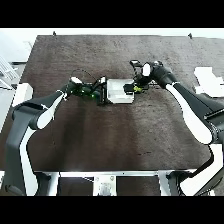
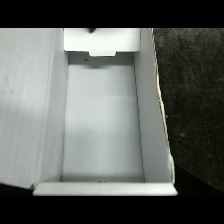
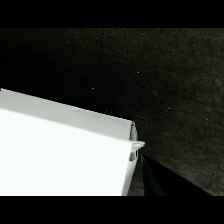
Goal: Fold the box and place the chain.
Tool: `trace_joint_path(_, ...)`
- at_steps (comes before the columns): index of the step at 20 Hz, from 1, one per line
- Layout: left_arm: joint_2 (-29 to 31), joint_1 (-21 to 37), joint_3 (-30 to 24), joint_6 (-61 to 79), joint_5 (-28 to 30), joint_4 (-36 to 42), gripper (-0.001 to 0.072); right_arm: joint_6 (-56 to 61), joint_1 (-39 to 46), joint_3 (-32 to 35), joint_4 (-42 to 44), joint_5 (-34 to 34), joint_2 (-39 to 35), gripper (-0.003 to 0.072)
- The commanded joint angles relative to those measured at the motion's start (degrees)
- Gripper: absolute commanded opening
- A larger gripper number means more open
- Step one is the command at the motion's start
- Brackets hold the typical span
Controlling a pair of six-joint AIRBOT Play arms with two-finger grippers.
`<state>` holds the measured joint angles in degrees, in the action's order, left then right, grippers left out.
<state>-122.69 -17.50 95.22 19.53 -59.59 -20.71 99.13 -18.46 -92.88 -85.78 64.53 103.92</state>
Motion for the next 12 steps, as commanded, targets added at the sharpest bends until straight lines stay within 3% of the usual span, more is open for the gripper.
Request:
trace_joint_path(1,0.02,0.04,0.04,0.00,-0.04,0.00,0.0351,2.91,-0.44,-0.35,-2.29,0.26,0.68,0.0479)
trace_joint_path(5,0.02,0.04,0.04,0.00,-0.02,0.00,0.0350,2.89,0.13,-0.98,-2.40,2.08,2.19,0.0479)
trace_joint_path(9,0.02,0.04,0.04,0.00,0.00,0.02,0.0350,2.86,1.11,-8.28,-2.80,11.89,6.12,0.0479)
trace_joint_path(12,0.02,0.04,0.04,0.00,-0.02,0.02,0.0350,2.91,-0.28,-10.80,-6.32,12.28,6.86,0.0470)
